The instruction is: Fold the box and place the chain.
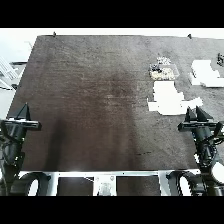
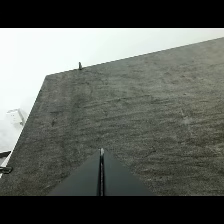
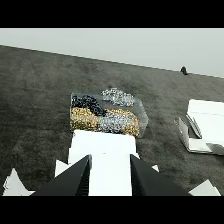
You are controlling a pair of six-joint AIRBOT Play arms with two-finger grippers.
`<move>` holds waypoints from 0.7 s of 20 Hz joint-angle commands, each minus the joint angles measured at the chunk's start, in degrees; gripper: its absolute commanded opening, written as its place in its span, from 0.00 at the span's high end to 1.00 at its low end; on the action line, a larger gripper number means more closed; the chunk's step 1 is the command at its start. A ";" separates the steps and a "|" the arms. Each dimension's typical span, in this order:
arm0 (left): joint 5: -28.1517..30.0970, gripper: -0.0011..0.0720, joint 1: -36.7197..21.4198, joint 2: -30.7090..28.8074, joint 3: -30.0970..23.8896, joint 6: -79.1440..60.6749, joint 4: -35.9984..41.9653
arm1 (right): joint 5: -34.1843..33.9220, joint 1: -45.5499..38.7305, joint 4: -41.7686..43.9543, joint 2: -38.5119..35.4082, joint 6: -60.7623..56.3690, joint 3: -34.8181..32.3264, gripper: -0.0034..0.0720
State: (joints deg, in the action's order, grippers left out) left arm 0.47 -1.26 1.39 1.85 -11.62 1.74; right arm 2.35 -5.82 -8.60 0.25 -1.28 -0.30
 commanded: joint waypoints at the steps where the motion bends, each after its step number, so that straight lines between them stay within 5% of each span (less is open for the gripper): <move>1: 0.00 0.96 0.00 -0.04 -0.04 -0.02 -0.02 | 0.00 0.04 0.02 0.00 0.02 -0.04 0.57; 5: 0.00 0.96 0.00 -0.04 -0.04 -0.02 -0.02 | 0.00 0.04 0.55 0.00 -0.48 0.00 0.56; 9: 0.00 0.96 0.00 -0.04 -0.04 -0.02 -0.02 | -7.61 -0.61 0.66 3.56 -6.01 5.31 0.38; 12: 0.00 0.96 0.00 -0.04 -0.04 -0.02 -0.02 | -7.56 -5.11 0.63 17.44 -6.01 13.25 0.35; 14: -0.02 0.96 0.00 -0.04 -0.04 -0.02 -0.02 | -0.98 -10.54 0.63 31.08 -6.03 20.92 0.35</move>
State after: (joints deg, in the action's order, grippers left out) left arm 0.47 -1.26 1.39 1.85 -11.64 1.74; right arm -3.01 -11.31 -7.90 17.74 -6.46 12.60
